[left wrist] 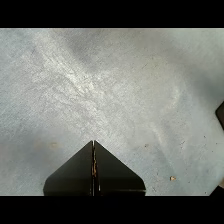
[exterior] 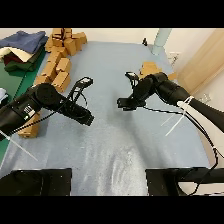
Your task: Fold the box.
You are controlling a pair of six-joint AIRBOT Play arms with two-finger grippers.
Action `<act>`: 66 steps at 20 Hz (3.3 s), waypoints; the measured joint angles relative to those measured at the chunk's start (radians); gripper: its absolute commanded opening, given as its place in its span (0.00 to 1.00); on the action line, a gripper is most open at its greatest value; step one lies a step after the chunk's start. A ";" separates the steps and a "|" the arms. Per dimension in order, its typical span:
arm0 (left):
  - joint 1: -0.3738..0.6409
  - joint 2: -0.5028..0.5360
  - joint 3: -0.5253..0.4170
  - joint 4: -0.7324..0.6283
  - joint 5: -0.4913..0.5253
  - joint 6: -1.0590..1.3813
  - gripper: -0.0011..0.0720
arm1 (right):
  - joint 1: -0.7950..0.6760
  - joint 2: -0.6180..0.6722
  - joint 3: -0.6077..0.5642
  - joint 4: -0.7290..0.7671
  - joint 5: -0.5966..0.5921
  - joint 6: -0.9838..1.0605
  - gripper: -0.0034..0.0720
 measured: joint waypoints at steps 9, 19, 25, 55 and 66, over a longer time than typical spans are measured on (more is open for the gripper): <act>0.000 0.000 0.000 -0.001 -0.001 0.000 0.03 | 0.000 0.000 0.000 0.000 0.000 0.000 0.05; 0.000 0.000 0.000 0.000 0.000 0.000 0.03 | -0.026 -0.003 0.021 -0.021 0.026 0.063 0.69; 0.000 0.000 0.000 0.000 0.000 0.000 0.03 | -0.408 -0.091 0.222 -0.212 0.001 0.054 0.69; 0.000 0.000 0.000 0.000 0.000 0.000 0.03 | -0.845 -0.769 0.862 0.433 0.336 -0.562 0.04; 0.000 0.000 0.000 0.000 0.000 0.000 0.03 | -0.732 -0.389 0.501 0.404 0.232 -0.572 0.04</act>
